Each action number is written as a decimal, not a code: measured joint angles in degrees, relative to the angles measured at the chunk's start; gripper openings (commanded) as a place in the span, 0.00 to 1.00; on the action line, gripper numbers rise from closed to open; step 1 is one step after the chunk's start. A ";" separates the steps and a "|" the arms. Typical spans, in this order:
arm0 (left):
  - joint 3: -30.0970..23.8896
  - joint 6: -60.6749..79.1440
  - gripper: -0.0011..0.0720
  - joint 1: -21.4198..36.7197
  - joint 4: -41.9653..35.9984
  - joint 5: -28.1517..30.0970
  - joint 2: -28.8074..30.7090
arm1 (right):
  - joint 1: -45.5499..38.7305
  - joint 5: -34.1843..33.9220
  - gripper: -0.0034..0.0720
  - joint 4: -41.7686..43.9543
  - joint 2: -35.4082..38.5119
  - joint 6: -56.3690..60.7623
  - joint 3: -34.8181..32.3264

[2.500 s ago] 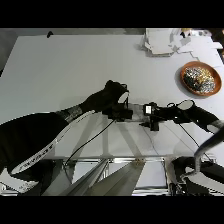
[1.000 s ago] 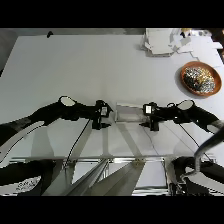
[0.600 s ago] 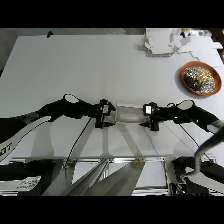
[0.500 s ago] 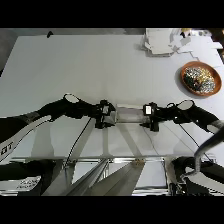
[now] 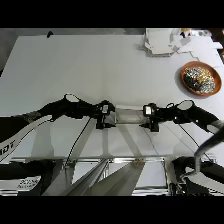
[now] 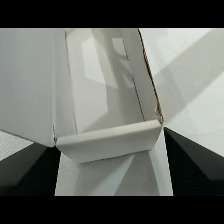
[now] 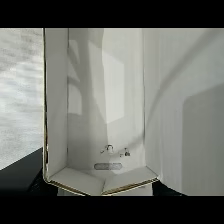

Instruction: Fold the box and place the chain.

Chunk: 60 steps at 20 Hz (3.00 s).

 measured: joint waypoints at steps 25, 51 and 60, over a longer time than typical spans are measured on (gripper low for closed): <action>0.92 -12.15 0.96 -4.20 4.22 9.05 0.07 | 0.00 -0.13 0.59 0.02 -0.02 -0.02 -0.02; 2.54 -16.63 0.11 -4.98 4.79 10.47 -0.90 | -0.04 -0.13 0.59 0.00 0.00 -0.04 0.00; 2.56 -16.87 0.11 -5.01 4.20 11.47 -0.94 | -0.02 -0.63 0.99 0.48 -0.02 0.17 0.00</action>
